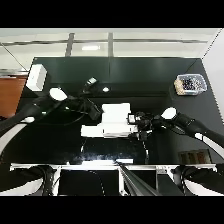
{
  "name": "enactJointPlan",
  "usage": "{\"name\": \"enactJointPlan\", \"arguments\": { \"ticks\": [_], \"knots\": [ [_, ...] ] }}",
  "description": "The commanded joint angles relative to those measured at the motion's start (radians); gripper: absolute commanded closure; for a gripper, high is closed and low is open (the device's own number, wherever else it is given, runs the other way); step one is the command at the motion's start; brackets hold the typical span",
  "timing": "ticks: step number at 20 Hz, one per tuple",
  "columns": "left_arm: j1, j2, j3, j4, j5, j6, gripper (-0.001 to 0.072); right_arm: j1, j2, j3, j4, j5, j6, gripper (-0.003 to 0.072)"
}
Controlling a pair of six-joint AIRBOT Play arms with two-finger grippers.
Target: Fold the box and place the chain.
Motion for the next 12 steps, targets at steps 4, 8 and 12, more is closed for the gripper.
{"name": "enactJointPlan", "arguments": {
  "ticks": [4, 8, 12],
  "knots": [
    [0.117, 0.259, -0.062, 0.208, -0.254, -0.14, 0.0686, 0.001, 0.0, 0.0, 0.0, 0.002, 0.0, 0.0247],
    [0.087, 0.442, -0.235, 0.217, -0.145, -0.256, 0.0686, 0.001, 0.0, 0.0, 0.0, 0.002, 0.0, 0.0349],
    [0.037, 0.531, -0.36, 0.234, 0.02, -0.231, 0.0427, 0.001, 0.0, 0.0, 0.0, 0.002, 0.0, 0.0556]
  ]
}}
